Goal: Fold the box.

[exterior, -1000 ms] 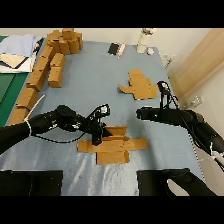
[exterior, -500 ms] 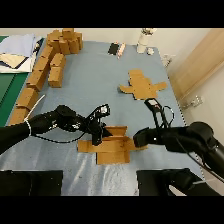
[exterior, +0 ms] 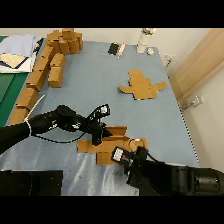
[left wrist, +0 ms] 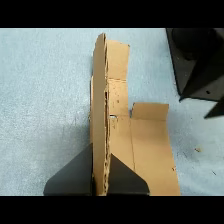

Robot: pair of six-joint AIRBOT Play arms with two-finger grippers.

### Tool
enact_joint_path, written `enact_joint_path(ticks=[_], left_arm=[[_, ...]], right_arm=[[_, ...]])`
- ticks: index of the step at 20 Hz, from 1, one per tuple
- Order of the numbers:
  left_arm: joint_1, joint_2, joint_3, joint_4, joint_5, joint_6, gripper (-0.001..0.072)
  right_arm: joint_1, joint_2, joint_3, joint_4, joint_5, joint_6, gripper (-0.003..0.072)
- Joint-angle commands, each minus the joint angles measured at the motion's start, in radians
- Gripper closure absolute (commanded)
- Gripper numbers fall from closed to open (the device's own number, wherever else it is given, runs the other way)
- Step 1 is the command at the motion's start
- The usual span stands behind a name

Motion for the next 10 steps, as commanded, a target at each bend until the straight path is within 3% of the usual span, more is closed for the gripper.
enact_joint_path(ticks=[1,10], left_arm=[[0.001,-0.001,0.000,0.000,0.001,0.000,0.0699],[0.000,-0.002,0.000,0.000,-0.001,0.000,0.0699]], right_arm=[[0.128,-0.096,-0.029,-0.072,0.076,-0.017,0.0282],[0.128,-0.264,-0.029,-0.214,0.092,-0.017,0.0283]])
